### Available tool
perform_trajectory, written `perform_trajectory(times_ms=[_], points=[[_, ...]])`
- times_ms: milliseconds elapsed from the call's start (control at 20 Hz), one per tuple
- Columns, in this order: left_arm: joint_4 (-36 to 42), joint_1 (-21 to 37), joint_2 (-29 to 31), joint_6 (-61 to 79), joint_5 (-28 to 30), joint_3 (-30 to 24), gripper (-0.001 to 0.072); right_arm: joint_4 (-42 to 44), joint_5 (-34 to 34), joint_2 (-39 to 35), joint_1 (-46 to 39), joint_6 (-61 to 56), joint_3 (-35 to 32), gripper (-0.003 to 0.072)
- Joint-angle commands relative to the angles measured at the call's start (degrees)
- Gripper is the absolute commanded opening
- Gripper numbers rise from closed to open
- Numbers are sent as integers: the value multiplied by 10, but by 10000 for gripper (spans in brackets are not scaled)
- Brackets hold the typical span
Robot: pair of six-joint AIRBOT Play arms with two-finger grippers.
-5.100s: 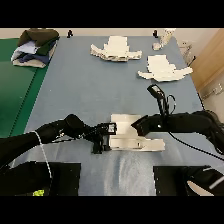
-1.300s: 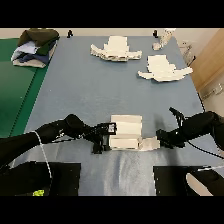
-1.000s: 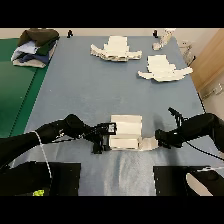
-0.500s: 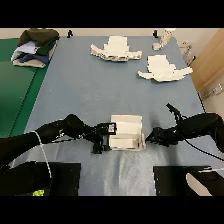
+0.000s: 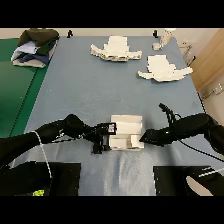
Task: Fold the box.
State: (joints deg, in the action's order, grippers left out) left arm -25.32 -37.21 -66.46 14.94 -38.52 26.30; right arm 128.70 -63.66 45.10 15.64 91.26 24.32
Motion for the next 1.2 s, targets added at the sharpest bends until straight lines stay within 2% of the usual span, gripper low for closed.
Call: perform_trajectory(times_ms=[0,200,400,650,900,950,1000,1100,1150], points=[[0,0,0,0,0,0,503,-96,47,32,87,-104,33,422],[0,0,0,0,0,0,503,-236,40,89,191,-255,104,422],[0,0,0,0,0,0,503,-334,-7,146,282,-401,164,422],[0,0,0,0,0,0,503,-379,-49,214,341,-496,213,421],[0,0,0,0,0,0,503,-379,-50,221,341,-527,213,397],[0,0,0,0,0,0,503,-379,-50,221,341,-529,213,343],[0,0,0,0,0,0,503,-379,-50,221,341,-529,213,255],[0,0,0,0,0,0,503,-379,-50,221,341,-529,213,16],[0,0,0,0,0,0,503,-381,-50,221,341,-529,213,5]])
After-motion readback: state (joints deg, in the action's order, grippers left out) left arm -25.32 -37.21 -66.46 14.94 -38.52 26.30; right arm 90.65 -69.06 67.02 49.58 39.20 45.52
